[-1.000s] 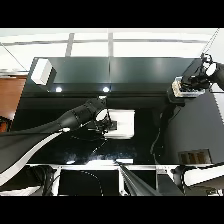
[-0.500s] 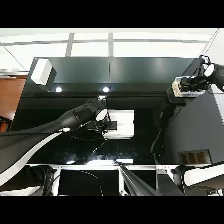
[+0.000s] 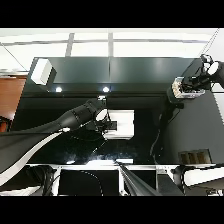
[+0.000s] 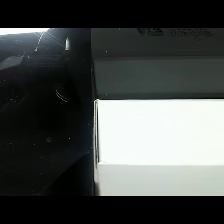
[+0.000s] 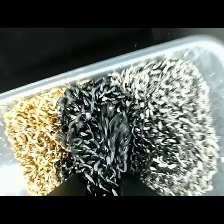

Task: Fold the box and place the chain.

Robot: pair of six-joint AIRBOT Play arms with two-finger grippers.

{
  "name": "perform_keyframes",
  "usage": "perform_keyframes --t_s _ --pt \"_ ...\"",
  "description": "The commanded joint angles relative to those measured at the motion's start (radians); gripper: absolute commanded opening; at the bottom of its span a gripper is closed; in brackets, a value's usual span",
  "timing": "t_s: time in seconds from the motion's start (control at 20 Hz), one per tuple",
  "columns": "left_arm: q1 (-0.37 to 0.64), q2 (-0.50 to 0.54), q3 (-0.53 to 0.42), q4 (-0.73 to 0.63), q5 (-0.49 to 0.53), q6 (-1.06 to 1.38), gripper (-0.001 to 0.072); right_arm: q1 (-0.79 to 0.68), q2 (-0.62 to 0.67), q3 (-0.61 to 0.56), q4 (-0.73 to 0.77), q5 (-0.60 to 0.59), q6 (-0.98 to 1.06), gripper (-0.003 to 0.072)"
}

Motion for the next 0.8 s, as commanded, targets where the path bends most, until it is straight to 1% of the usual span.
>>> perform_keyframes --t_s 0.0,0.2,0.45,0.75 --pt "0.001 -0.001 0.001 -0.001 0.002 0.000 0.0027 -0.001 0.054 0.014 0.002 0.010 -0.031 0.0012" --pt "0.001 -0.001 0.001 -0.001 0.001 0.000 0.0028 -0.001 0.098 0.088 0.018 0.095 -0.033 0.0012" --pt "0.001 -0.001 0.001 -0.001 0.002 0.000 0.0028 -0.001 0.177 0.169 0.117 0.160 -0.060 0.0012" --pt "0.001 -0.001 0.001 -0.001 0.002 0.000 0.0028 -0.001 0.312 0.191 0.213 0.212 -0.126 0.0011"
